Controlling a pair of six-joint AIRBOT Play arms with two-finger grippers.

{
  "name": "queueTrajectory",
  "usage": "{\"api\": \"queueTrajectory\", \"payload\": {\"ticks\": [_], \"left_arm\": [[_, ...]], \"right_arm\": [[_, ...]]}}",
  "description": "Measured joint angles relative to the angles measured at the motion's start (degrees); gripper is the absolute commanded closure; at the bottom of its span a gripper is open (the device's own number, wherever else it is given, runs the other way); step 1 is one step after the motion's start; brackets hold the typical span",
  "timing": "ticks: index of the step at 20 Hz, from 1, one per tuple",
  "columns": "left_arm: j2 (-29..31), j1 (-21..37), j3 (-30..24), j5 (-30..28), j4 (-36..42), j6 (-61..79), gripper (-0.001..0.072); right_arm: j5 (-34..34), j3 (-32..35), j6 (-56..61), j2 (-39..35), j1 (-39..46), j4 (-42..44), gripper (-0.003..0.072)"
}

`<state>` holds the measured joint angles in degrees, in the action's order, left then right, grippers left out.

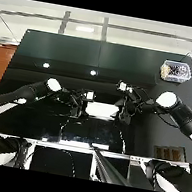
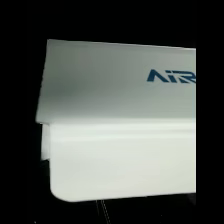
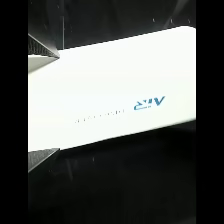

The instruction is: Fold the box and place the chain.

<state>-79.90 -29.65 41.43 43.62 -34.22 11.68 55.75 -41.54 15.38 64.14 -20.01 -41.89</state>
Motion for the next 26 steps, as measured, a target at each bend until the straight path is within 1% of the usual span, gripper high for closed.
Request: {"api": "queueTrajectory", "payload": {"ticks": [4,6,8,9,10,20,26], "left_arm": [[0.00,0.00,0.00,0.00,0.02,0.00,0.0320],[0.00,0.00,0.00,0.02,0.02,0.00,0.0320],[0.00,0.00,0.02,0.02,0.04,0.00,0.0320],[0.00,0.00,0.02,0.02,0.04,0.00,0.0320],[0.00,0.00,0.02,0.02,0.07,0.00,0.0320],[0.00,0.00,0.02,0.20,-0.02,0.07,0.0320],[0.00,-0.02,0.02,0.37,-0.07,0.17,0.0320]], "right_arm": [[-1.27,0.00,0.02,0.33,-0.04,-0.13,0.0045],[-1.62,0.00,0.04,0.59,-0.07,-0.15,0.0152],[-1.70,0.00,0.09,0.70,-0.07,-0.13,0.0152],[-1.84,0.00,0.11,0.74,-0.07,-0.13,0.0279],[-1.81,0.00,0.28,0.76,-0.07,-0.13,0.0324],[-0.37,-0.02,2.01,0.81,-0.07,-0.15,0.0326],[1.97,0.00,2.25,0.81,-0.07,-0.35,0.0327]]}}
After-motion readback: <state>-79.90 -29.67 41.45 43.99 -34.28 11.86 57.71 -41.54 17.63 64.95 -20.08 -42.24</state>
